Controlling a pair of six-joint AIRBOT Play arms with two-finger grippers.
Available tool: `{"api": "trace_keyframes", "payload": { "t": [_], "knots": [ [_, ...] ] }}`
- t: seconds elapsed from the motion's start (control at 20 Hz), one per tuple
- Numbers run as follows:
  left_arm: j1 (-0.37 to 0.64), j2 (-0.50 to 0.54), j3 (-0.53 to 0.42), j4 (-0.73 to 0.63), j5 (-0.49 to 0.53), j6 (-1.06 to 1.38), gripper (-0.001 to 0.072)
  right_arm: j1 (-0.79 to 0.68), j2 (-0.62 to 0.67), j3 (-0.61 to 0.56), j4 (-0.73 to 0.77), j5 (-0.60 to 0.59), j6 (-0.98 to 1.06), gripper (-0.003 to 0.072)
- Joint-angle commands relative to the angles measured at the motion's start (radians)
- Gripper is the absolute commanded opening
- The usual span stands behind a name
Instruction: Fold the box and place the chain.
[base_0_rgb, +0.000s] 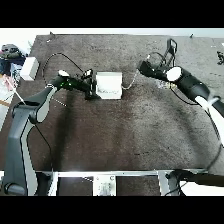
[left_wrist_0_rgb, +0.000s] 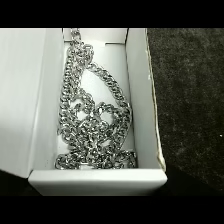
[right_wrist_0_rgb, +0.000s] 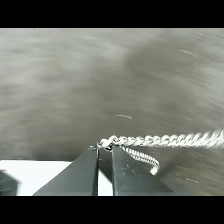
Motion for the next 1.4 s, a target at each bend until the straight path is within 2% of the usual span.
{"api": "trace_keyframes", "payload": {
  "t": [0.0, 0.25, 0.6, 0.65, 0.7, 0.75, 0.8, 0.95, 1.0, 1.05, 1.1, 1.15, 1.35],
  "knots": [
    [0.001, 0.000, 0.000, 0.000, 0.000, 0.000, 0.0336, 0.114, 0.139, 0.000, 0.002, -0.043, -0.032, 0.0013],
    [0.001, 0.000, 0.000, 0.000, 0.000, 0.000, 0.0336, 0.239, 0.131, 0.002, 0.028, -0.142, -0.020, 0.0013],
    [0.001, 0.000, 0.000, 0.000, 0.000, 0.000, 0.0336, 0.290, -0.025, 0.002, 0.035, -0.121, -0.017, 0.0014],
    [0.001, 0.000, 0.000, 0.000, 0.000, 0.000, 0.0336, 0.286, -0.047, 0.002, 0.033, -0.111, -0.018, 0.0079],
    [0.001, 0.000, 0.000, 0.000, 0.000, 0.000, 0.0336, 0.277, -0.059, 0.002, 0.023, -0.092, -0.018, 0.0355],
    [0.001, 0.000, 0.000, 0.000, 0.000, -0.002, 0.0336, 0.264, -0.058, 0.002, 0.004, -0.067, -0.018, 0.0400],
    [0.001, 0.000, 0.000, 0.000, 0.000, -0.002, 0.0337, 0.246, -0.049, 0.002, -0.029, -0.038, -0.018, 0.0283],
    [0.001, 0.000, 0.000, 0.000, 0.000, -0.002, 0.0336, 0.149, -0.011, 0.000, -0.147, 0.104, -0.013, 0.0280],
    [0.001, 0.000, 0.000, 0.000, 0.000, -0.002, 0.0336, 0.095, -0.009, -0.001, -0.182, 0.171, 0.016, 0.0317],
    [0.001, 0.000, 0.000, 0.000, 0.000, -0.002, 0.0336, 0.040, -0.011, -0.003, -0.222, 0.235, 0.056, 0.0398],
    [0.001, 0.000, 0.000, 0.000, 0.000, -0.002, 0.0336, -0.019, -0.016, -0.012, -0.261, 0.287, 0.098, 0.0423],
    [0.001, 0.000, 0.000, 0.000, 0.000, -0.002, 0.0336, -0.071, -0.019, -0.031, -0.288, 0.304, 0.116, 0.0423],
    [0.001, 0.000, 0.000, 0.000, 0.000, -0.002, 0.0336, -0.233, -0.039, -0.134, -0.287, 0.226, 0.196, 0.0423]
  ]
}}
